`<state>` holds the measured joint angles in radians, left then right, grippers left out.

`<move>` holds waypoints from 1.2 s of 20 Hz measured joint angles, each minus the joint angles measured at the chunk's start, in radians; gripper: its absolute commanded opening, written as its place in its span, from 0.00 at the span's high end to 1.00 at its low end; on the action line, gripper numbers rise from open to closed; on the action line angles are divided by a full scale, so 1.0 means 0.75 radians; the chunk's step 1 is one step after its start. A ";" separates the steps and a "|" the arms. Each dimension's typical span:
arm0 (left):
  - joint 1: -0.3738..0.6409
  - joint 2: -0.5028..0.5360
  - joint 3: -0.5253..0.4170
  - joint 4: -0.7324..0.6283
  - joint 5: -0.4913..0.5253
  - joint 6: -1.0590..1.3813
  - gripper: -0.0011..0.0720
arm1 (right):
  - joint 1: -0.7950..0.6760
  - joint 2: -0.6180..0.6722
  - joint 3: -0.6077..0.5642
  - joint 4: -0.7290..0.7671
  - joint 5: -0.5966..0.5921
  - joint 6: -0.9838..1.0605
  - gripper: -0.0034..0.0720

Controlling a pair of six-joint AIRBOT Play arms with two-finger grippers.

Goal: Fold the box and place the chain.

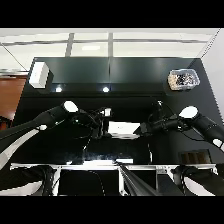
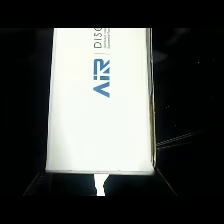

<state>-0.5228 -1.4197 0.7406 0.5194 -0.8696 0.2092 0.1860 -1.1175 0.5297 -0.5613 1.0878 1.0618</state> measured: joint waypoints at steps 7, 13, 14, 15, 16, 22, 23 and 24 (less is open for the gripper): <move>0.001 0.098 -0.001 0.076 -0.009 -0.096 0.00 | -0.170 0.158 0.204 -0.007 0.211 -0.079 0.94; -0.026 0.240 0.047 0.215 -0.077 -0.264 0.00 | -0.503 0.259 0.274 -0.122 0.309 -0.080 0.94; -0.043 0.240 0.074 0.210 -0.079 -0.279 0.00 | -0.539 0.265 0.277 -0.128 0.309 -0.080 0.94; -0.066 0.228 0.109 0.196 -0.075 -0.291 0.00 | -0.563 0.269 0.280 -0.132 0.301 -0.080 0.94; -0.093 0.207 0.145 0.190 -0.076 -0.301 0.00 | -0.581 0.271 0.281 -0.134 0.284 -0.080 0.94; -0.224 0.003 0.337 0.172 -0.073 -0.382 0.00 | -0.623 0.277 0.285 -0.157 0.268 -0.073 0.94; -0.233 -0.027 0.355 0.174 -0.072 -0.405 0.00 | -0.624 0.277 0.285 -0.166 0.267 -0.067 0.94; -0.240 -0.052 0.369 0.177 -0.072 -0.429 0.00 | -0.626 0.277 0.285 -0.174 0.264 -0.063 0.94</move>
